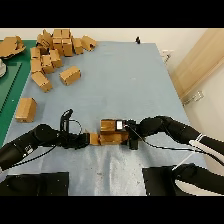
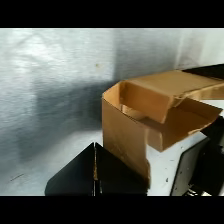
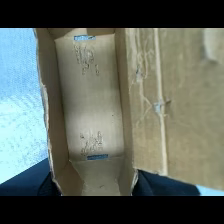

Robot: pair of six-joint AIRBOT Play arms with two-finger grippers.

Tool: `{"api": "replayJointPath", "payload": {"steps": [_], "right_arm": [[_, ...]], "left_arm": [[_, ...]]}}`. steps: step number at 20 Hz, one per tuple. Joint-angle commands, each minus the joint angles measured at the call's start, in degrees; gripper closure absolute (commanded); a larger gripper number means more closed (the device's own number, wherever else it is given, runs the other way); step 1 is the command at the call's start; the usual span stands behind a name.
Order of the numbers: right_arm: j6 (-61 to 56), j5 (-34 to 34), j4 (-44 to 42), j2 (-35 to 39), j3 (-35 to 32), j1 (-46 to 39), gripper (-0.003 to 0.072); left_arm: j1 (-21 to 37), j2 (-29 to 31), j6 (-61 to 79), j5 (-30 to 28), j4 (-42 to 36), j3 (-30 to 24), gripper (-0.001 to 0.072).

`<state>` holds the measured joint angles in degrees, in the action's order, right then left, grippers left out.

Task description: Fold the box.

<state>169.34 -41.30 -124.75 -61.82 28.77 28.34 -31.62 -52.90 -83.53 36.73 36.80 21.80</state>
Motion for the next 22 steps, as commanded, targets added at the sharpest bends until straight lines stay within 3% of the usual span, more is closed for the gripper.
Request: {"api": "replayJointPath", "payload": {"steps": [1,4,9,18,20,21,22], "right_arm": [[0.0,0.0,0.0,0.0,0.0,0.0,0.0178],[0.0,0.0,0.0,0.0,0.0,0.0,0.0178],[0.0,0.0,0.0,0.0,0.0,0.0,0.0178],[0.0,0.0,0.0,0.0,0.0,0.0,0.0178],[0.0,0.0,0.0,0.0,0.0,0.0,0.0178],[0.0,0.0,0.0,0.0,0.0,0.0,0.0178],[0.0,0.0,0.0,0.0,0.0,0.0,0.0178]], "left_arm": [[-4.3,-0.1,-0.3,-3.5,-2.9,1.0,0.0706],[-8.2,-0.1,-7.2,-7.8,1.5,3.9,0.0706],[-12.0,-0.1,-30.3,-4.5,24.9,8.9,0.0707],[-14.2,-0.1,-31.5,-4.8,24.5,9.6,0.0697],[-14.2,-0.1,-31.5,-4.8,24.5,9.6,0.0378],[-14.2,-0.1,-31.5,-4.8,24.5,9.6,0.0465],[-14.3,-0.1,-31.5,-4.8,24.5,9.6,0.0484]]}}
